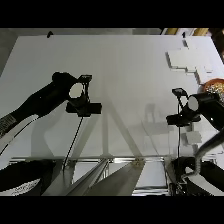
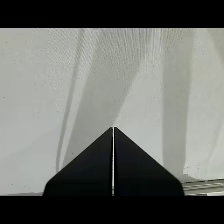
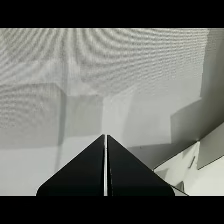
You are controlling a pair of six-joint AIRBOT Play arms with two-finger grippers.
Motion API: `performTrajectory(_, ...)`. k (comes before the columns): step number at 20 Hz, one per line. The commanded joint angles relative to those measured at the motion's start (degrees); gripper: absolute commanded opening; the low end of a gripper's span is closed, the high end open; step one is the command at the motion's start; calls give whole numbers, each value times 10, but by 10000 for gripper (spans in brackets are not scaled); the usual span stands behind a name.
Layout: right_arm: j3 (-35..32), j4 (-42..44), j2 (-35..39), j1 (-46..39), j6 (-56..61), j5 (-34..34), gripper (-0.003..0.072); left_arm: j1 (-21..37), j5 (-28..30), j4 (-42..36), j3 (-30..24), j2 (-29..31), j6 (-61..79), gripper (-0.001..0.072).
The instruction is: Fold the box and place the chain.
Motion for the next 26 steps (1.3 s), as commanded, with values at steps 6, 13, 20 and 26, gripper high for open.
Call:
performTrajectory(6, 23, -22, 0, -16, -49, 9, 18, 0, 0, 0, 0, 0, 0, 9)
performTrajectory(13, 106, -325, 0, -218, -159, -9, 18, 0, 0, 0, 0, 0, 0, 9)
performTrajectory(20, 106, -259, -34, -479, -241, -132, 523, 0, 0, 0, 0, 0, 0, 9)
performTrajectory(26, 106, -216, -78, -548, -317, -150, 519, 0, 0, 0, 0, 0, 0, 9)
